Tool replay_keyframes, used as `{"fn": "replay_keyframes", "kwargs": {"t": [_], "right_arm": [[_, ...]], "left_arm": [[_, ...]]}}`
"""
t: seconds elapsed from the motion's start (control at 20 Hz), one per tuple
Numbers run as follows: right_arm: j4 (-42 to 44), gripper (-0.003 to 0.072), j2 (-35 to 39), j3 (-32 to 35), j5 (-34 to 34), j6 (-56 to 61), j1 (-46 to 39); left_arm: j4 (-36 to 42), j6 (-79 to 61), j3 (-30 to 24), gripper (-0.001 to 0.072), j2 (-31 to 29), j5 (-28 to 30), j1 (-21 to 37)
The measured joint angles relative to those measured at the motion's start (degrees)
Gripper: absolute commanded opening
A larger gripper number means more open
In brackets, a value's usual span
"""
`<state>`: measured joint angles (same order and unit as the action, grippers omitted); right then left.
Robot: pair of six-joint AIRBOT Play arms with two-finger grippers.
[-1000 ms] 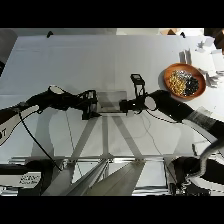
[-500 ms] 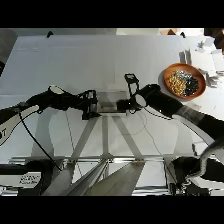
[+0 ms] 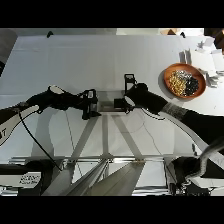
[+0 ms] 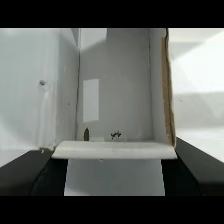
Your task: Fold the box and place the chain.
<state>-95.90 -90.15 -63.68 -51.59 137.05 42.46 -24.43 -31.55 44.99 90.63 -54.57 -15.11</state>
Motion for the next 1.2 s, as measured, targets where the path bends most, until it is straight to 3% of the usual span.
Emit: {"fn": "replay_keyframes", "kwargs": {"t": [0.1, 0.15, 0.2, 0.25, 0.5, 0.8, 1.0, 1.2], "right_arm": [[-0.09, 0.0012, -0.15, -0.13, 0.33, 1.03, 0.07], [-0.15, 0.0117, -0.17, -0.17, 0.50, 1.33, 0.11], [0.02, 0.0365, -0.17, -0.20, 1.07, 1.90, 0.11], [0.37, 0.0523, -0.04, -0.31, 2.25, 2.12, 0.13], [1.36, 0.0528, 4.76, -0.28, -1.09, 0.20, 0.13], [1.81, 0.0527, 18.27, -0.28, -8.76, -9.84, -3.98], [1.57, 0.0547, 24.22, -0.24, -9.22, -18.99, -17.14], [1.53, 0.0665, 23.19, -0.24, -6.84, -27.61, -35.63]], "left_arm": [[-0.11, -0.07, 0.00, 0.0276, 0.00, 0.02, 0.02], [-0.11, -0.11, 0.02, 0.0276, 0.00, 0.04, 0.02], [-0.11, -0.04, 0.00, 0.0276, 0.00, 0.04, 0.02], [-0.20, -0.11, 0.02, 0.0276, 0.00, -0.07, 0.02], [-0.46, -0.26, 0.00, 0.0276, 0.00, -0.59, -0.02], [-0.26, -0.22, 0.00, 0.0276, 0.00, -0.37, -0.02], [-0.24, -0.20, 0.00, 0.0276, 0.00, -0.35, -0.02], [-0.24, -0.17, 0.00, 0.0276, 0.00, -0.33, -0.02]]}}
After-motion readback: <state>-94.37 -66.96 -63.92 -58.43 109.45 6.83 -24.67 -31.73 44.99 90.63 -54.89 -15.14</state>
